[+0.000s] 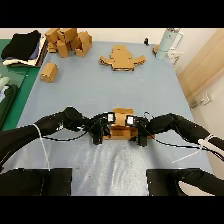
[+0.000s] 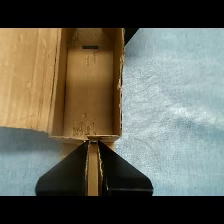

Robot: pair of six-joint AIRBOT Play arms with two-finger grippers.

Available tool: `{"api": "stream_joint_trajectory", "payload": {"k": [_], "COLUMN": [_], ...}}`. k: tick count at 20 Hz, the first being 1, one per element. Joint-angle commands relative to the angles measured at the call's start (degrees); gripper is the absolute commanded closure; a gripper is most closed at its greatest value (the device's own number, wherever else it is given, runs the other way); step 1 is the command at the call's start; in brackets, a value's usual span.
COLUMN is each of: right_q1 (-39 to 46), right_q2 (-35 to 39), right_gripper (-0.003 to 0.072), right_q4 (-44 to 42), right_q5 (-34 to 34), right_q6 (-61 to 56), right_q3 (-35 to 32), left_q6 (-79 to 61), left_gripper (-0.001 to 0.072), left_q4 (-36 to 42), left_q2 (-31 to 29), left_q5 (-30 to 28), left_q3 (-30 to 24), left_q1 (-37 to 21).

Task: Fold the box.

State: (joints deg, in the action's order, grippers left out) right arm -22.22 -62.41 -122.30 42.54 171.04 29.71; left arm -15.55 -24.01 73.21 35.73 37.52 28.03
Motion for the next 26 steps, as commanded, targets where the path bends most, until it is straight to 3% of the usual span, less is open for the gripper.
{"api": "stream_joint_trajectory", "payload": {"k": [1,11,13,24,26], "right_q1": [0.0,0.0,0.0,0.0,0.0], "right_q2": [0.0,0.0,0.0,0.0,0.0], "right_gripper": [0.0149,0.0149,0.0149,0.0149,0.0149], "right_q4": [0.0,0.0,0.0,0.0,0.0], "right_q5": [0.0,0.0,0.0,0.0,0.0], "right_q6": [0.0,0.0,0.0,0.0,0.0], "right_q3": [0.0,0.0,0.0,0.0,0.0], "left_q6": [-0.2,-1.8,-1.8,-1.6,-1.3], "left_gripper": [0.061,0.0585,0.0384,0.0381,0.016], "left_q4": [0.4,3.9,4.3,4.7,4.7], "left_q2": [0.5,0.5,0.5,2.4,2.4], "left_q5": [-1.3,-1.3,-1.2,-0.2,-0.2], "left_q3": [0.3,0.3,0.3,0.3,0.3], "left_q1": [0.6,2.3,2.4,2.3,2.3]}}
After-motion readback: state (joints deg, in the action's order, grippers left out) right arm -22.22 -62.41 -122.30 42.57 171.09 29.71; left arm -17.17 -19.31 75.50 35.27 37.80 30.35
